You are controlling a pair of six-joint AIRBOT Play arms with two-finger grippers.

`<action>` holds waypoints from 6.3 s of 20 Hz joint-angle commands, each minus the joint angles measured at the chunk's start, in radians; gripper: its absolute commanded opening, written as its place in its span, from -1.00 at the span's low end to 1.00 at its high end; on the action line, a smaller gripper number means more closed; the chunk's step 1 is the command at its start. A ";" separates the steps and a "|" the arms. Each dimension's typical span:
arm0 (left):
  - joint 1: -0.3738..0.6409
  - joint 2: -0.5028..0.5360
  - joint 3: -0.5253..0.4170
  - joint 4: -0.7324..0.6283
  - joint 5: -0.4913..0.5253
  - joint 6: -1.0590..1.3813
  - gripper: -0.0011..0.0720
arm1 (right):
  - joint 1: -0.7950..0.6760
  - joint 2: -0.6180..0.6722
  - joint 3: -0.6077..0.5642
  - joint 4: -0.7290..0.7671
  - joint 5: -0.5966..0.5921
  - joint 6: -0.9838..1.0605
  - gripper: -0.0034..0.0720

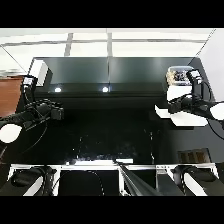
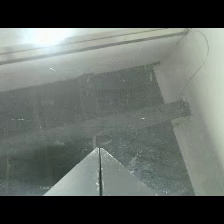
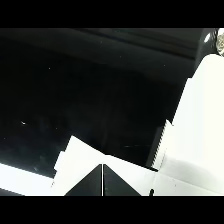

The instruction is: Fold the box and place the chain.

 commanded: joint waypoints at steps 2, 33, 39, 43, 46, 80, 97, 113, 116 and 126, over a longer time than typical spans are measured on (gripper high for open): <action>-0.001 0.001 0.000 0.000 0.000 0.000 -0.89 | 0.001 -0.001 -0.001 0.000 0.000 0.000 -0.87; -0.001 -0.074 0.000 -0.098 0.119 -0.006 0.97 | -0.970 -0.706 0.591 0.159 0.533 -0.234 1.00; -0.001 -0.080 0.000 -0.102 0.122 -0.006 0.97 | -0.908 -0.777 0.598 0.159 0.575 -0.320 0.33; -0.001 -0.083 0.000 -0.101 0.122 -0.006 0.97 | -0.882 -0.766 0.599 0.162 0.583 -0.324 -0.87; -0.001 -0.083 0.000 -0.100 0.123 -0.006 0.97 | -0.857 -0.684 0.581 0.188 0.644 -0.322 -0.87; -0.034 -1.163 0.707 -0.757 -0.880 0.637 0.37 | 0.198 0.086 -0.355 0.877 -0.127 -0.400 -0.87; 0.074 -1.031 0.652 -0.678 -0.808 0.547 0.44 | 0.198 0.086 -0.355 0.877 -0.127 -0.399 -0.87; -0.073 -1.046 0.450 -0.885 -0.592 0.699 0.40 | 0.198 0.087 -0.355 0.877 -0.127 -0.400 -0.87; -0.062 -1.046 0.460 -0.877 -0.613 0.728 -0.13 | 0.198 0.086 -0.355 0.877 -0.126 -0.400 -0.87; 0.052 -1.035 0.463 -0.959 -0.772 0.850 -0.89 | 0.195 0.087 -0.312 0.741 -0.114 -0.401 0.87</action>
